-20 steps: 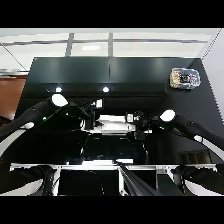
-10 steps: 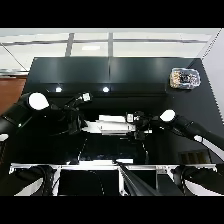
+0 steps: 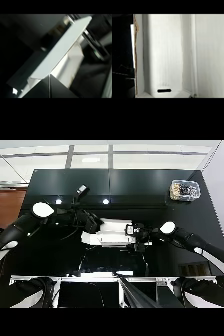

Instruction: Fold the box and place the chain.

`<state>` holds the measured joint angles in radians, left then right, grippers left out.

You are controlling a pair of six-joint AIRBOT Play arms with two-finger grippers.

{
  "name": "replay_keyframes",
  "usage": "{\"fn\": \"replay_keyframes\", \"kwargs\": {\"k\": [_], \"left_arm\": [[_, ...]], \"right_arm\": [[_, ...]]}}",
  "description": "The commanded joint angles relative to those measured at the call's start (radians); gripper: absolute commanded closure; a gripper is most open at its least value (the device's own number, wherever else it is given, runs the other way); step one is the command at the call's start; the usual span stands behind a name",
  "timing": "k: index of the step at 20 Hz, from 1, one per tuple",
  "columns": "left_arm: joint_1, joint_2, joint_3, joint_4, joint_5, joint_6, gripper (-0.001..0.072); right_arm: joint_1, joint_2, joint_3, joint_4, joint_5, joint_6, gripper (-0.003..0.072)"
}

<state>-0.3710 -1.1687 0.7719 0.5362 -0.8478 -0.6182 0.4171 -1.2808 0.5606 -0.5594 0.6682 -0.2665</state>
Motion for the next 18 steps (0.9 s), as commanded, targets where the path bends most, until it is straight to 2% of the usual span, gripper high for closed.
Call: {"fn": "replay_keyframes", "kwargs": {"k": [1,6,9,11,15,18], "left_arm": [[-0.003,-0.098,0.027,-0.04,0.094,0.046,0.0683],[-0.003,-0.251,0.11,0.152,-0.026,0.013,0.0683],[-0.002,-0.337,0.154,0.159,-0.172,0.006,0.0684],[-0.015,-0.372,0.17,0.164,-0.22,0.006,0.0684],[0.02,-0.333,0.243,0.262,-0.246,-0.064,0.0684],[0.098,-0.207,0.279,0.307,-0.29,-0.154,0.0684]], "right_arm": [[0.0,-0.001,0.0,0.0,0.0,0.0,0.0383],[0.0,-0.001,0.0,0.0,0.0,0.0,0.0383],[0.0,-0.001,0.0,0.0,0.0,0.0,0.0383],[0.0,-0.001,0.0,0.0,0.0,0.0,0.0383],[0.0,-0.001,0.0,0.001,0.0,0.0,0.0383],[0.0,-0.001,0.0,0.001,0.0,0.0,0.0383]]}}
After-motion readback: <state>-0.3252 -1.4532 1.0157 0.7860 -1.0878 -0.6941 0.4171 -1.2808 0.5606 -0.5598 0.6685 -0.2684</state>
